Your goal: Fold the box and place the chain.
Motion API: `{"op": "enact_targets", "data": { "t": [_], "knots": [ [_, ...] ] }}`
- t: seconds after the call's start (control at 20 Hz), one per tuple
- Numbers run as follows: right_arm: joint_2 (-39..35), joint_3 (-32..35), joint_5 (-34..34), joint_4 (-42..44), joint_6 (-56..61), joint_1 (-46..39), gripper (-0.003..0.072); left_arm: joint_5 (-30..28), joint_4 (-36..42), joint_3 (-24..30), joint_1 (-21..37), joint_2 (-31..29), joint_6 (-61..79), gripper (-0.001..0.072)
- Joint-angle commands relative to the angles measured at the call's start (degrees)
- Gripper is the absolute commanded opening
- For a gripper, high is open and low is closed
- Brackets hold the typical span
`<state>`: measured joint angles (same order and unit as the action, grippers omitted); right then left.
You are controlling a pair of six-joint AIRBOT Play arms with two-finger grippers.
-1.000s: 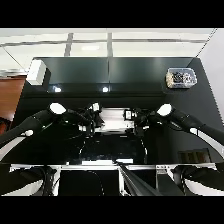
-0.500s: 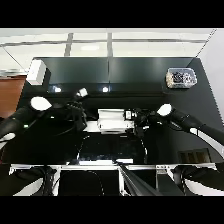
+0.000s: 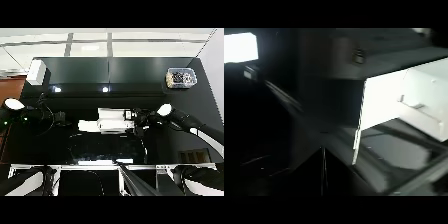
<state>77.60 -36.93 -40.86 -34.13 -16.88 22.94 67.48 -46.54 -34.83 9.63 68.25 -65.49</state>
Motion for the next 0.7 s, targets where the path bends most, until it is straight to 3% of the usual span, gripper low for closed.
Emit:
{"op": "enact_targets", "data": {
  "t": [0.0, 0.15, 0.35, 0.65],
  "knots": [
    [-0.02, -0.02, -0.02, 0.02, 0.02, 0.04, 0.0291, 1.07, 10.12, 1.14, 2.47, 7.34, -0.55, 0.0026],
    [-0.02, -0.02, -0.02, 0.02, 0.02, 0.04, 0.0291, -1.16, 11.67, 0.87, -3.06, 11.67, 0.94, 0.0026],
    [0.00, -0.02, -0.02, 0.02, 0.02, 0.04, 0.0291, -2.14, 12.04, 0.55, -11.08, 12.61, 3.06, 0.0026],
    [0.00, -0.02, 0.00, 0.02, 0.02, 0.04, 0.0291, -2.91, 14.62, 0.57, -12.55, 12.63, 7.21, 0.0026]
  ]
}}
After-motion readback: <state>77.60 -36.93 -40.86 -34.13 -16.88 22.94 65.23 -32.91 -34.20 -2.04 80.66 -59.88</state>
